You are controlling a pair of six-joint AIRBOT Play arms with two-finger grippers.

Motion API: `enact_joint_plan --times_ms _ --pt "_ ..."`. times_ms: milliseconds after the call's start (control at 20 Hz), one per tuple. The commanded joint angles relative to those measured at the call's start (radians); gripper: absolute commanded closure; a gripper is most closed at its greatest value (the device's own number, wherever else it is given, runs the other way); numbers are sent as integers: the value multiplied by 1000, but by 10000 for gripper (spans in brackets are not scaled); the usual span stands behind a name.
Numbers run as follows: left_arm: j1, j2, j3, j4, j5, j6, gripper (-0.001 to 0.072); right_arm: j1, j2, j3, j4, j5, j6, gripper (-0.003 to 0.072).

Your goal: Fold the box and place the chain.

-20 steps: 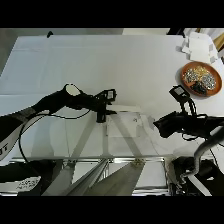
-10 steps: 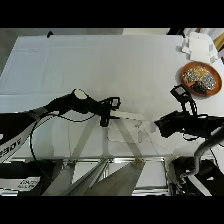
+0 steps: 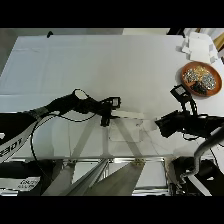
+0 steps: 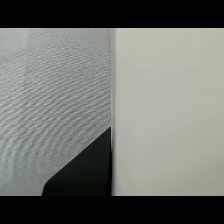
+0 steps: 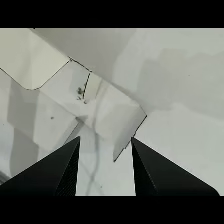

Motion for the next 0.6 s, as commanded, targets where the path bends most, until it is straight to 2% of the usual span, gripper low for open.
enact_joint_plan --times_ms 0,250,550 --pt "-1 0 0 -55 27 -19 707 0 1 1 0 0 0 331" --pt "-1 0 0 -80 67 -60 707 0 1 1 -1 0 -10 330" --pt "-1 0 0 -80 66 -60 699 0 1 0 1 9 -150 331"
